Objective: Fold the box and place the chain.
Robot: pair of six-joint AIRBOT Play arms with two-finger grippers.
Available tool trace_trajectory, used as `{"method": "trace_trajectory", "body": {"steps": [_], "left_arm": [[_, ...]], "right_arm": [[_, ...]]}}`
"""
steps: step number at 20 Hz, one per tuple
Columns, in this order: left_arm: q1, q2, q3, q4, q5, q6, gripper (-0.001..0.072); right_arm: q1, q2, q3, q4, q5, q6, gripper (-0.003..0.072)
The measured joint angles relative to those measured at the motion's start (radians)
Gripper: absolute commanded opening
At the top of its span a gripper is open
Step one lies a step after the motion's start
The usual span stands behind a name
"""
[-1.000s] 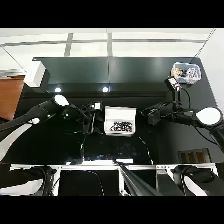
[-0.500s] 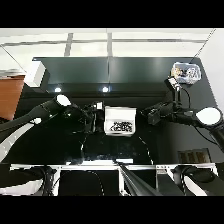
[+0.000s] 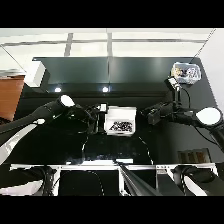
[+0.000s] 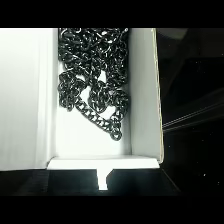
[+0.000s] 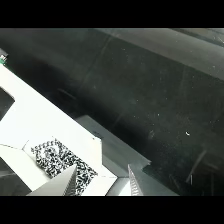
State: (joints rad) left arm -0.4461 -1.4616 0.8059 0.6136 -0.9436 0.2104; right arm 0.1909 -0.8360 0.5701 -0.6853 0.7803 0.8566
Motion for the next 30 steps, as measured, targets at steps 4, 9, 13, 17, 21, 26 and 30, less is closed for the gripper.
{"method": "trace_trajectory", "body": {"steps": [4, 9, 13, 17, 21, 26, 30], "left_arm": [[-0.002, 0.000, 0.002, 0.000, 0.013, -0.003, 0.0301], [-0.002, 0.000, 0.007, -0.001, 0.064, -0.034, 0.0301], [-0.002, 0.000, 0.008, 0.000, 0.080, -0.041, 0.0302], [-0.003, 0.000, 0.008, 0.003, 0.090, -0.035, 0.0309], [-0.004, 0.000, 0.008, 0.005, 0.110, -0.027, 0.0309], [-0.004, 0.000, 0.008, 0.006, 0.121, -0.023, 0.0308], [-0.004, 0.000, 0.008, 0.006, 0.122, -0.023, 0.0308]], "right_arm": [[0.000, 0.000, 0.000, 0.001, -0.011, 0.000, 0.0378], [0.000, -0.003, 0.008, 0.047, -0.086, 0.045, 0.0703], [0.000, -0.018, 0.016, 0.105, -0.150, 0.107, 0.0701], [0.002, -0.082, 0.053, 0.216, -0.247, 0.126, 0.0701], [0.032, -0.232, 0.128, 0.233, -0.223, 0.120, 0.0700], [0.057, -0.322, 0.241, 0.074, -0.017, -0.033, 0.0700], [0.062, -0.338, 0.285, 0.009, 0.108, -0.325, 0.0700]]}}
